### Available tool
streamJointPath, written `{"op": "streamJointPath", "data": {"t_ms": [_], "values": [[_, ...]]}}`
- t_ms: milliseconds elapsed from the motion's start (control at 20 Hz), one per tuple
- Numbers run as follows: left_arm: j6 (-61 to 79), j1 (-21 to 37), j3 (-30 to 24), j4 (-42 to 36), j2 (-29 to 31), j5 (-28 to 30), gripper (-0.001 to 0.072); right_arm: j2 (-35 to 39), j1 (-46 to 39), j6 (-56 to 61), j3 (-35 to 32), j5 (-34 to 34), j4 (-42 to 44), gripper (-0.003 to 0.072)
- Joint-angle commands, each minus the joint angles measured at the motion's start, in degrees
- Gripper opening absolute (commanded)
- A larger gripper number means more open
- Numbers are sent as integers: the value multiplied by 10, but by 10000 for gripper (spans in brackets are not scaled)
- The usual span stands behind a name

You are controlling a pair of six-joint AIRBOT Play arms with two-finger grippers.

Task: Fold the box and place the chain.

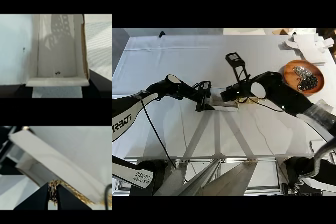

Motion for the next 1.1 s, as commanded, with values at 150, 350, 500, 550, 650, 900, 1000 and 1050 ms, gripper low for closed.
{"op": "streamJointPath", "data": {"t_ms": [150, 350, 500, 550, 650, 900, 1000, 1050], "values": [[0, 0, 0, 0, 0, 0, 211, -37, 9, -54, 9, -83, 102, 6], [0, 0, 0, 0, 0, 0, 211, -52, 9, -54, 9, -98, 102, 6], [0, 0, 0, 0, 0, 0, 211, -69, 9, -54, 9, -85, 100, 11], [0, 0, 0, 0, 0, 0, 211, -71, 9, -54, 9, -77, 99, 12], [0, 0, 0, 0, 0, 0, 211, -72, 9, -54, 9, -71, 94, 25], [0, 0, 0, 0, 0, 0, 211, -68, 8, -61, 9, -46, 94, 119], [0, 0, 0, 0, 0, 0, 211, -61, 8, -85, 9, -33, 94, 185], [0, 0, 0, 0, 0, 0, 211, -54, 8, -99, 9, -28, 94, 238]]}}
